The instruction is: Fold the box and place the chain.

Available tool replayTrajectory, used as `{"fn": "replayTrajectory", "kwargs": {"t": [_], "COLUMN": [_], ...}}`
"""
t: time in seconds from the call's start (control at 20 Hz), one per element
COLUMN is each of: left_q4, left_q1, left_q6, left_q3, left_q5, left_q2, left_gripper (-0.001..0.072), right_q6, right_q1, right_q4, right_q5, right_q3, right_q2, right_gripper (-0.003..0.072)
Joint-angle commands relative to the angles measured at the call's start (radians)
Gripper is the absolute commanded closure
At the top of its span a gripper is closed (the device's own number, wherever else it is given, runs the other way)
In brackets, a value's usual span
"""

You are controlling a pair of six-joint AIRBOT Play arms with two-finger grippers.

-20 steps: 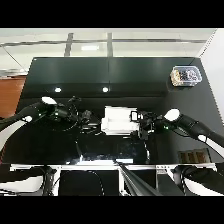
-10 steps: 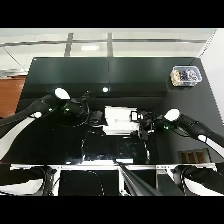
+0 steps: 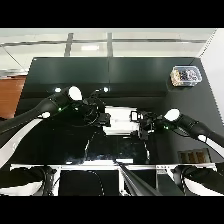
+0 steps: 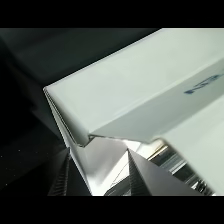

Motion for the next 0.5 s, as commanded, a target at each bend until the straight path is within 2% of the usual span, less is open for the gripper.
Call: {"fn": "replayTrajectory", "kwargs": {"t": [0.0,0.15,0.2,0.25,0.45], "left_q4": [0.077,0.186,0.219,0.242,0.298], "left_q1": [-0.027,-0.066,-0.084,-0.103,-0.142], "left_q6": [-0.1,-0.202,-0.22,-0.241,-0.345], "left_q3": [0.026,0.049,0.056,0.063,0.082], "left_q5": [0.011,0.017,0.018,0.019,0.024], "left_q2": [0.001,0.0,0.0,0.0,0.0], "left_gripper": [0.0293,0.0295,0.0348,0.0366,0.0366], "right_q6": [0.0,0.0,0.0,0.0,0.0], "right_q1": [0.001,0.001,0.001,0.001,0.001], "right_q4": [0.0,0.0,0.0,0.0,0.0], "right_q5": [0.0,0.0,0.0,0.0,0.0], "right_q3": [0.0,0.0,0.0,0.0,0.0], "right_q2": [-0.001,-0.001,0.0,0.0,0.0], "right_gripper": [0.0506,0.0506,0.0506,0.0506,0.0506]}}
